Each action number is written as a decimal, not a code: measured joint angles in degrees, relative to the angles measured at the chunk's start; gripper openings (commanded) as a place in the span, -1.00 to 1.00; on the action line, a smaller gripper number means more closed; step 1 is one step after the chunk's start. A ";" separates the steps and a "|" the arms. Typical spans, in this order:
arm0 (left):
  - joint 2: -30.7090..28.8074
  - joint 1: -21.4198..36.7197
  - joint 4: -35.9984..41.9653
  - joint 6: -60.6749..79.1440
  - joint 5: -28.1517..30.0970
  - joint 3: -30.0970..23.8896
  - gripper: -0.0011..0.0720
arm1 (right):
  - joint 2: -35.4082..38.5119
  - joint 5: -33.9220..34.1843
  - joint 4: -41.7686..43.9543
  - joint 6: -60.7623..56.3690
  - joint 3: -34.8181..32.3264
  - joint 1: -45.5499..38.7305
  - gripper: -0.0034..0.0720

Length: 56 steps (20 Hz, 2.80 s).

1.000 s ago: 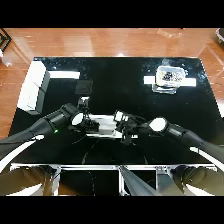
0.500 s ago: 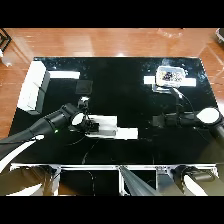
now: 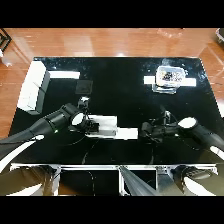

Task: Fold the box and place the chain.

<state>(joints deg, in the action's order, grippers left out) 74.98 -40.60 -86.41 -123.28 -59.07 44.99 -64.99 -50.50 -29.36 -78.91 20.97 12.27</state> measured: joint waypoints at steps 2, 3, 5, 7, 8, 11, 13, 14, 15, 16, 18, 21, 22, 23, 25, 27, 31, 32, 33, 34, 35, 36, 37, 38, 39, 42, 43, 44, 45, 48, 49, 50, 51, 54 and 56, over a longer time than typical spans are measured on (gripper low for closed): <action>0.00 0.00 0.00 0.00 0.04 0.00 -0.89 | -3.93 0.87 5.01 2.78 1.90 3.34 -0.38; 0.00 0.00 0.00 0.00 0.07 0.00 -0.89 | -5.29 0.98 6.75 4.04 3.26 4.81 0.37; 0.00 0.00 0.00 0.00 0.11 0.00 -0.89 | -6.88 -0.61 8.46 5.81 6.16 6.43 0.92; 0.00 0.00 -0.02 0.00 0.11 0.00 -0.89 | -7.82 -2.86 6.97 6.93 8.96 6.91 0.92; 0.00 0.00 -0.02 0.00 0.13 0.00 -0.89 | -8.04 -4.59 6.75 7.30 10.43 6.95 0.92; 0.00 0.00 -0.02 0.00 0.17 0.00 -0.89 | -8.48 -9.90 5.38 8.20 13.60 7.67 0.91; 0.00 0.00 -0.02 0.00 0.17 0.00 -0.89 | -8.61 -10.99 4.66 8.07 14.75 9.07 0.91; 0.00 0.00 -0.02 0.00 0.17 0.00 -0.89 | -8.61 -11.13 4.70 7.61 15.17 10.05 0.91; 0.00 0.00 -0.02 0.00 0.20 0.00 -0.89 | -8.68 -10.60 4.57 7.06 15.41 11.06 0.83; 0.00 0.00 -0.02 0.00 0.20 0.00 -0.89 | -8.68 -9.66 4.24 6.51 15.63 12.26 0.68; 0.00 0.00 -0.02 0.00 0.24 0.00 -0.89 | -8.72 -6.99 4.07 5.07 15.87 14.67 0.68; 0.00 0.00 -0.04 0.02 0.35 0.00 -0.89 | -8.72 -2.10 2.27 1.36 16.39 18.27 0.68; 0.00 0.00 -0.04 0.02 0.35 0.00 -0.89 | -8.72 -0.35 0.44 -0.79 16.94 19.61 0.68; 0.00 0.00 -0.04 0.02 0.35 0.00 -0.89 | -8.72 0.68 -1.73 -2.80 17.64 20.85 0.68; 0.00 0.00 -0.04 0.07 0.35 0.00 -0.89 | -8.72 2.56 -7.32 -7.58 19.67 23.30 0.68; 0.00 0.00 -0.07 0.09 0.37 0.00 -0.89 | -8.72 3.93 -14.14 -13.42 21.81 25.46 0.50; 0.00 0.00 -0.07 0.09 0.46 0.00 -0.89 | -8.79 5.05 -24.15 -24.33 25.18 29.20 0.19; 0.00 0.00 -0.07 0.07 0.48 0.00 -0.89 | -8.85 5.25 -25.99 -26.45 25.73 29.94 0.03; 0.00 0.00 -0.07 0.09 0.50 0.00 -0.89 | -8.87 5.40 -27.78 -28.65 26.16 30.64 0.02; 0.00 0.00 -0.11 0.09 0.55 0.00 -0.89 | -8.98 5.57 -29.53 -31.08 26.67 31.34 0.02; 0.00 0.00 -0.11 0.09 0.57 0.00 -0.89 | -9.16 5.70 -31.23 -33.29 27.21 32.02 0.02; 0.00 0.00 -0.13 0.09 0.61 0.00 -0.89 | -9.49 5.68 -33.11 -35.78 27.85 32.81 0.02; 0.00 0.00 -0.15 0.09 0.63 0.00 -0.89 | -9.92 5.42 -34.99 -38.01 28.57 33.62 0.02; 0.00 0.00 -0.17 0.09 0.68 0.00 -0.89 | -10.54 4.90 -37.22 -40.30 29.51 34.56 0.02; 0.00 0.00 -0.20 0.09 0.74 -0.02 -0.89 | -11.21 4.20 -39.63 -42.64 30.58 35.56 0.02; 0.00 0.00 -0.26 0.11 0.87 -0.02 -0.89 | -13.55 1.05 -45.92 -49.31 33.86 37.88 0.02; 0.00 0.00 -0.26 0.11 0.92 0.00 -0.89 | -14.38 -0.37 -47.50 -51.25 34.95 38.47 0.02; 0.00 0.00 -0.28 0.11 0.94 -0.02 -0.89 | -15.04 -1.73 -48.83 -52.83 35.85 38.91 0.02; 0.00 0.00 -0.28 0.13 0.96 0.00 -0.89 | -15.65 -3.13 -50.25 -54.42 36.70 39.28 0.02; 0.00 0.00 -0.28 0.28 0.98 -0.02 -0.89 | -16.76 -6.62 -52.98 -58.53 38.47 39.85 0.02; 0.00 0.00 -0.31 0.35 1.01 0.00 -0.89 | -16.98 -7.80 -53.66 -59.89 38.88 39.98 0.02; 0.00 0.00 -0.28 0.39 1.07 -0.02 -0.89 | -17.16 -8.52 -54.16 -61.11 39.17 40.02 -0.01; 0.00 0.00 -0.31 0.44 1.14 -0.02 -0.89 | -17.29 -9.22 -54.66 -62.42 39.43 40.11 -0.01; 0.00 0.00 -0.31 0.57 1.27 -0.02 -0.89 | -18.18 -10.34 -55.45 -65.00 40.59 40.17 -0.01; 0.00 0.00 -0.31 0.72 1.40 -0.02 -0.89 | -19.17 -11.15 -55.80 -66.25 41.99 40.24 -0.01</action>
<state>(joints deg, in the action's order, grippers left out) 74.98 -40.60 -86.72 -122.56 -57.67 44.97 -84.16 -61.65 -85.17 -145.16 62.96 52.51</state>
